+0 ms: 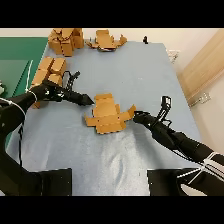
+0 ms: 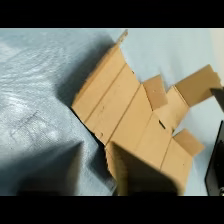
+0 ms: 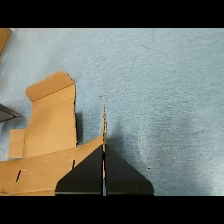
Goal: Fold the box.
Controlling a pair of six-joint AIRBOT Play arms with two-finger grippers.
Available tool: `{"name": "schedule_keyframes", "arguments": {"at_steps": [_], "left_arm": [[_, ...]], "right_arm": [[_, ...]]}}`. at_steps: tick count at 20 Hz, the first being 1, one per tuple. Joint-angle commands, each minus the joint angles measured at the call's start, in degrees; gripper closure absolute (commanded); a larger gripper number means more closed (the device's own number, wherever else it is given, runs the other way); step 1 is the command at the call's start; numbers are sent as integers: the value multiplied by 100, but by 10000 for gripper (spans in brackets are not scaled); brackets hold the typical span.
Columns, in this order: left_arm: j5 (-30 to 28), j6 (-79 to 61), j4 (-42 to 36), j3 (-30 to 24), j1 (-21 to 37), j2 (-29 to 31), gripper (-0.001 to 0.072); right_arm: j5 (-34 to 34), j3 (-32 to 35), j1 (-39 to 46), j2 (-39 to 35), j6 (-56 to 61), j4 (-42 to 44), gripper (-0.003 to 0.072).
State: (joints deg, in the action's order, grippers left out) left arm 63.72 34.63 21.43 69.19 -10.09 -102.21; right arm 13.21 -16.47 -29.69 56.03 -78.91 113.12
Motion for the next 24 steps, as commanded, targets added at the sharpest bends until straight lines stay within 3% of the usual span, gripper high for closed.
{"name": "schedule_keyframes", "arguments": {"at_steps": [1,5,13,24], "left_arm": [[138,474,-136,280,-50,-216,245],[72,476,37,437,-57,-219,245],[129,487,260,435,-63,-448,245],[264,328,17,437,-63,-448,245]], "right_arm": [[26,4,-7,9,-129,-85,682],[173,-35,-7,-2,-319,-898,683],[896,-37,-7,-4,-304,-918,682],[723,-35,-7,9,-142,-914,682]]}}
